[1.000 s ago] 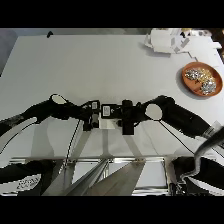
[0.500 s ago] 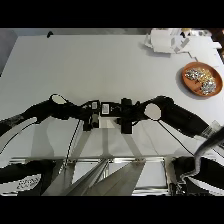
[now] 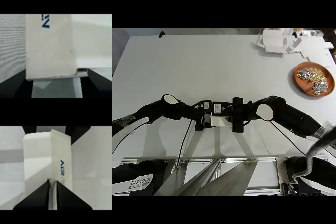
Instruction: Fold the box and place the chain.
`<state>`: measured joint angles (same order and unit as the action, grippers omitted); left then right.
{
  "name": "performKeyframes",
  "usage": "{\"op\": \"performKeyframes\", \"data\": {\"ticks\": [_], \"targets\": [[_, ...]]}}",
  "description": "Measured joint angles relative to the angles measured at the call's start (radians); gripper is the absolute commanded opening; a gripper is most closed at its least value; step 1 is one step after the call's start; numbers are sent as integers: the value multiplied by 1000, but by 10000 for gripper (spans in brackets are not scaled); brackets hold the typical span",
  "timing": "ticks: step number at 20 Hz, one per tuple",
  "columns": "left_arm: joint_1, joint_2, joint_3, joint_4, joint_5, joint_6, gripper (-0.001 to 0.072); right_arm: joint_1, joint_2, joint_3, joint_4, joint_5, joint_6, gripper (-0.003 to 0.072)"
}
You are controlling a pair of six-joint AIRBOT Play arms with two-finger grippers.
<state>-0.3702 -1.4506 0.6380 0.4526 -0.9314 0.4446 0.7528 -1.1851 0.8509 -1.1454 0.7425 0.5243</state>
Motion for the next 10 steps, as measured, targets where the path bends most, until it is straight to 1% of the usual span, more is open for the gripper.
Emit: {"op": "performKeyframes", "data": {"ticks": [6,9,10], "targets": [[0,0,0,2,-1,3,210,-42,40,0,-30,84,1,126],[0,0,0,1,-1,2,210,-65,47,0,-29,135,0,187],[0,0,0,1,-1,2,210,-70,48,0,-30,149,0,187]]}}
